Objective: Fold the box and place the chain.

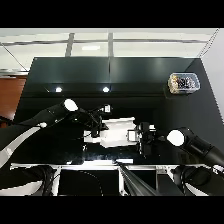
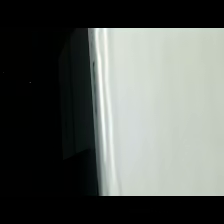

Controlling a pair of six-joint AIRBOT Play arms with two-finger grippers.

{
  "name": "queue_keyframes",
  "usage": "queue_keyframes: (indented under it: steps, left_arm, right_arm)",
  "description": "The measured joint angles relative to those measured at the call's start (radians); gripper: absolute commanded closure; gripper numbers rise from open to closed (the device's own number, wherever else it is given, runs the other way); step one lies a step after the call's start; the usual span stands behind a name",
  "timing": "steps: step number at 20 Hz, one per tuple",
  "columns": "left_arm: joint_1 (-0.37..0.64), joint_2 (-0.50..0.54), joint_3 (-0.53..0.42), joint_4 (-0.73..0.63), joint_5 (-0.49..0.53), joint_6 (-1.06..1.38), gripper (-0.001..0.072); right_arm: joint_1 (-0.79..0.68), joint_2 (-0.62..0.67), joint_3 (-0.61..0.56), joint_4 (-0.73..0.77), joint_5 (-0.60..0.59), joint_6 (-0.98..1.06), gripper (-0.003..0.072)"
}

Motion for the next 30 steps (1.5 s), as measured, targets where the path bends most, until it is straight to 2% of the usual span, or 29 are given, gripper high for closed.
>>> queue_keyframes:
  steps: [4, 9, 15, 22, 30]
  left_arm:
    - [0.000, 0.000, 0.000, 0.000, -0.001, 0.000, 0.0684]
    - [-0.001, 0.000, 0.000, 0.000, -0.001, 0.000, 0.0684]
    - [-0.001, 0.001, 0.000, 0.000, 0.000, 0.000, 0.0684]
    - [-0.001, 0.019, 0.000, 0.030, 0.012, 0.000, 0.0685]
    - [-0.001, 0.043, 0.000, 0.089, 0.021, 0.000, 0.0685]
  right_arm:
    - [0.000, 0.000, 0.010, -0.003, -0.005, -0.003, 0.0079]
    - [-0.050, 0.000, 0.079, -0.011, 0.013, -0.003, 0.0079]
    - [-0.154, -0.008, 0.109, 0.071, 0.052, 0.000, 0.0079]
    - [-0.175, -0.055, 0.114, 0.195, 0.086, -0.062, 0.0079]
    - [-0.181, -0.063, 0.114, 0.219, 0.094, -0.074, 0.0079]
